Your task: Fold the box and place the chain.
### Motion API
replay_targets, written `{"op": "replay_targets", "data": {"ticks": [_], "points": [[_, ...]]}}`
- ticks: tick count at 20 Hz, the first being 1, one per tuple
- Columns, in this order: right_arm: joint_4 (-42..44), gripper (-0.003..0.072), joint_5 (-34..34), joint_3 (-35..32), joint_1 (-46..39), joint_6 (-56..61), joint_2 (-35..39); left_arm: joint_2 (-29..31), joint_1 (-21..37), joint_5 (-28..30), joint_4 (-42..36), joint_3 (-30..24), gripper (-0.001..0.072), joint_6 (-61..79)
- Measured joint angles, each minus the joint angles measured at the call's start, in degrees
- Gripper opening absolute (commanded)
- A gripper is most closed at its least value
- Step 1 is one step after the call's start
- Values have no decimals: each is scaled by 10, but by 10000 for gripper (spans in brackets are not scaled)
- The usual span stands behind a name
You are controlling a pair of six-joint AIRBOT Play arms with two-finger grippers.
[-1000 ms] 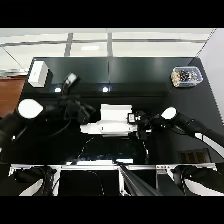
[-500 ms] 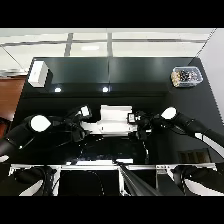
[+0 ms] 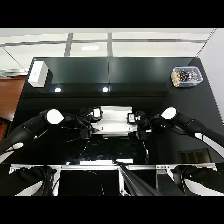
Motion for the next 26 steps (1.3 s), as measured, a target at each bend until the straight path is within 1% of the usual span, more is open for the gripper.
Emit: {"op": "replay_targets", "data": {"ticks": [1,5,10,16,21,22,23,24,25,26], "points": [[0,473,0,0,0,0,0,-5,-3,-9,-2,5,217,5],[0,474,0,0,0,0,0,-15,-7,-37,-8,15,217,15],[0,474,0,0,0,0,0,-23,-11,-44,-27,18,219,19],[0,473,0,0,0,0,0,-47,-18,-20,-97,18,219,33],[0,473,0,0,0,0,0,-64,-19,-16,-113,18,218,35],[0,473,0,0,0,0,0,-65,-19,-14,-114,18,203,36],[0,473,0,0,0,0,0,-66,-19,-14,-115,18,113,36],[0,474,0,0,0,0,0,-67,-19,-14,-115,18,102,37],[0,474,0,0,0,0,0,-68,-19,-16,-115,18,106,38],[0,473,0,0,0,0,0,-68,-19,-18,-115,18,175,38]]}}
